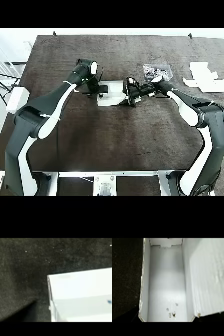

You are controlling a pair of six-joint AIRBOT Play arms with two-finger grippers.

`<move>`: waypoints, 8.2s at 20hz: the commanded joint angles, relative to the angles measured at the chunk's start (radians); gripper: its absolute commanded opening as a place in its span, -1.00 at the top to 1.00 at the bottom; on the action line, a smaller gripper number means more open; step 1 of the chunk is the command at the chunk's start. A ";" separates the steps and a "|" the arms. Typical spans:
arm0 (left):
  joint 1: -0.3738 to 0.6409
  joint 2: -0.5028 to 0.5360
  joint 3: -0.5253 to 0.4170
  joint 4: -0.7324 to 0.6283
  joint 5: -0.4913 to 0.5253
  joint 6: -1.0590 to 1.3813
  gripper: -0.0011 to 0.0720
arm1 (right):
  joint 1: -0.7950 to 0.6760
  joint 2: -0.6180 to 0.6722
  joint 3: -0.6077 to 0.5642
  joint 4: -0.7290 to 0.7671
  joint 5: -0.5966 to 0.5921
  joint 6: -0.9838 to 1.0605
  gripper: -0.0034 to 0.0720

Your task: Fold the box and place the chain.

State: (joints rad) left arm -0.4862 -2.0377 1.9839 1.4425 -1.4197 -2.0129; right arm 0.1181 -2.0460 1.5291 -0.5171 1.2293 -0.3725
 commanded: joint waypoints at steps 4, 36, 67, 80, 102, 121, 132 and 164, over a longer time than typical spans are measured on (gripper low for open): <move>0.001 0.013 0.049 0.060 -0.138 0.102 -0.88 | 0.001 0.000 0.000 0.001 0.002 0.001 -0.56; 0.362 0.230 -0.205 -0.555 0.163 1.796 -1.00 | 0.001 0.000 0.000 0.001 0.002 0.001 -0.56; 0.362 0.135 -0.569 -0.919 0.275 2.301 -1.00 | 0.001 0.000 0.000 0.001 0.002 0.001 -0.56; 0.362 0.084 -0.537 -0.942 0.269 2.362 -0.99 | 0.001 0.000 0.000 0.001 0.002 0.001 -0.56; 0.325 0.058 -0.539 -1.015 0.281 2.420 -0.99 | 0.001 0.000 0.000 0.001 0.002 0.001 -0.57; 0.319 0.005 -0.503 -1.063 0.308 2.470 -0.98 | 0.001 0.000 0.000 0.001 0.002 0.001 -0.57; 0.294 0.004 -0.503 -1.054 0.336 2.496 -0.96 | 0.001 0.000 0.000 0.001 0.002 0.001 -0.56; 0.297 0.004 -0.503 -1.028 0.338 2.483 -0.44 | 0.001 0.000 0.000 0.001 0.002 0.001 -0.57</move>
State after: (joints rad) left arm -0.1898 -2.0327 1.4807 0.4141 -1.0817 0.4694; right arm 0.1177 -2.0460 1.5291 -0.5159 1.2308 -0.3717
